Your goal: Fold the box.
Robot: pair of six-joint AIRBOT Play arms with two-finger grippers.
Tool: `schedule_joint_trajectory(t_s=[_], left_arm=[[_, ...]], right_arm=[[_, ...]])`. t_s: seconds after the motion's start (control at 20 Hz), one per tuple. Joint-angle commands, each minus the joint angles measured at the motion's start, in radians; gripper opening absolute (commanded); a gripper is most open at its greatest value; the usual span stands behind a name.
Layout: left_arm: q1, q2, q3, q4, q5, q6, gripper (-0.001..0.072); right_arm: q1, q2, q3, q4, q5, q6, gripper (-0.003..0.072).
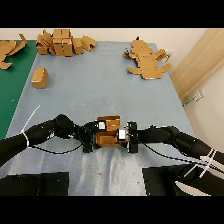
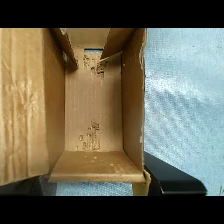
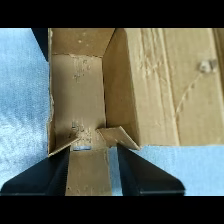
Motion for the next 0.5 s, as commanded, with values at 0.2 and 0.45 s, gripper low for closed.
schedule_joint_trajectory(t_s=[0.2,0.45], left_arm=[[0.0,0.0,-0.001,-0.004,0.001,0.002,0.0612],[0.0,0.0,-0.001,-0.007,0.002,0.002,0.0611]], right_arm=[[0.001,0.0,0.0,0.0,0.0,0.0,0.0478],[0.001,0.0,0.0,0.0,0.0,0.0,0.0478]])
